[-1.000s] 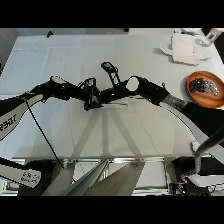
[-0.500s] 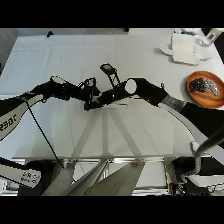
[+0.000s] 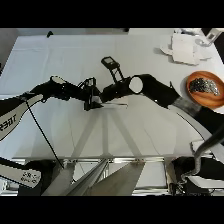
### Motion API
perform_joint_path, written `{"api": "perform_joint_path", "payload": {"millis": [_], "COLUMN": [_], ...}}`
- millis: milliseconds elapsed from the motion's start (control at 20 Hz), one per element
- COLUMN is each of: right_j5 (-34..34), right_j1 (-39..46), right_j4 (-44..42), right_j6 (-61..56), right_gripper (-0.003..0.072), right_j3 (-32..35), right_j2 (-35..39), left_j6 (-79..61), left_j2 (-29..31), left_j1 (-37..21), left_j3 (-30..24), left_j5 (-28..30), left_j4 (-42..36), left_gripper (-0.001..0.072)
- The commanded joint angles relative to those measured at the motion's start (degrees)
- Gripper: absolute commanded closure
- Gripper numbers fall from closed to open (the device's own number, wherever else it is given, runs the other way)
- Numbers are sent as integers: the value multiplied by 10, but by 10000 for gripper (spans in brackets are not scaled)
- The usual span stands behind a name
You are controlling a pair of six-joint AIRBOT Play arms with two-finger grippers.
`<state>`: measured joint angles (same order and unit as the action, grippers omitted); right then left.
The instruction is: Fold the box and place the chain.
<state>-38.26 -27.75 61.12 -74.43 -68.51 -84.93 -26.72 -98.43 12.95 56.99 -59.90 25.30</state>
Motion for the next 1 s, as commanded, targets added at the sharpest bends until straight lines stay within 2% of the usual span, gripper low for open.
{"api": "perform_joint_path", "payload": {"millis": [0, 150, 350, 650, 950], "right_j5": [0, -31, -114, -123, -120], "right_j1": [23, 82, 158, 161, 160], "right_j4": [1, -55, -260, -268, -267], "right_j6": [50, 84, 238, 251, 255], "right_gripper": [678, 679, 680, 680, 680], "right_j3": [7, 53, 104, 110, 125], "right_j2": [57, 85, 54, -23, -30], "left_j6": [0, 0, 0, 0, 0], "left_j2": [0, 0, 0, 0, 0], "left_j1": [0, 0, 0, 0, 0], "left_j3": [0, 0, 0, 0, 0], "left_j5": [1, 1, 1, 1, 1], "left_j4": [0, 0, 0, 0, 0], "left_gripper": [554, 554, 554, 554, 554]}}
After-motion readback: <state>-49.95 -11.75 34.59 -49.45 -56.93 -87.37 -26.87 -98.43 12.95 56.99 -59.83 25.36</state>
